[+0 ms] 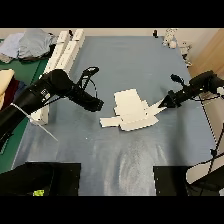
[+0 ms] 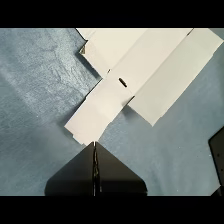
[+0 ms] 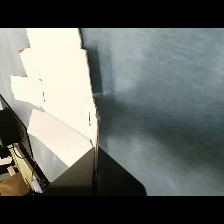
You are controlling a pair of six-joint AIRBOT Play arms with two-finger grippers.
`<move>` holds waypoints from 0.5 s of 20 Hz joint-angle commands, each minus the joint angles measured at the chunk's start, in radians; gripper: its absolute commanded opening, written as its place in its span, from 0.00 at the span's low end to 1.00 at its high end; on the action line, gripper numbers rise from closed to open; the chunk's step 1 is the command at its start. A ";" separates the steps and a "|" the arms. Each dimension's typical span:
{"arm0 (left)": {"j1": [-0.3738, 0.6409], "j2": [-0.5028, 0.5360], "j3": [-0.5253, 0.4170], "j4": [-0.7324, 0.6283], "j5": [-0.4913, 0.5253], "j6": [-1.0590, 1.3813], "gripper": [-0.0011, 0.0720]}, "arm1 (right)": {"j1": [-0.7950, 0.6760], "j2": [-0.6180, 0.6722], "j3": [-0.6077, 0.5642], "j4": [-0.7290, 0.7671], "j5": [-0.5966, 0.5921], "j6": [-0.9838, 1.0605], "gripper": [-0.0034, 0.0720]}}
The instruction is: Fold the box.
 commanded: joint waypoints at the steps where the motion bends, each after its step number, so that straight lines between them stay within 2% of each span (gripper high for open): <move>1: 0.006 0.001 0.000 -0.003 0.000 0.000 0.03 | 0.059 0.145 -0.154 0.021 0.144 -0.002 0.05; 5: 0.060 0.001 0.000 -0.003 -0.020 0.002 0.03 | 0.174 0.477 -0.533 0.057 0.459 0.086 0.05; 8: 0.097 0.001 0.000 -0.003 -0.043 0.012 0.04 | 0.302 0.732 -0.782 0.056 0.622 0.228 0.05; 9: 0.108 0.001 0.000 -0.002 -0.054 0.018 0.17 | 0.345 0.819 -0.847 0.056 0.657 0.287 0.05; 10: 0.119 0.001 0.000 -0.003 -0.063 0.016 0.56 | 0.384 0.905 -0.900 0.054 0.686 0.332 0.05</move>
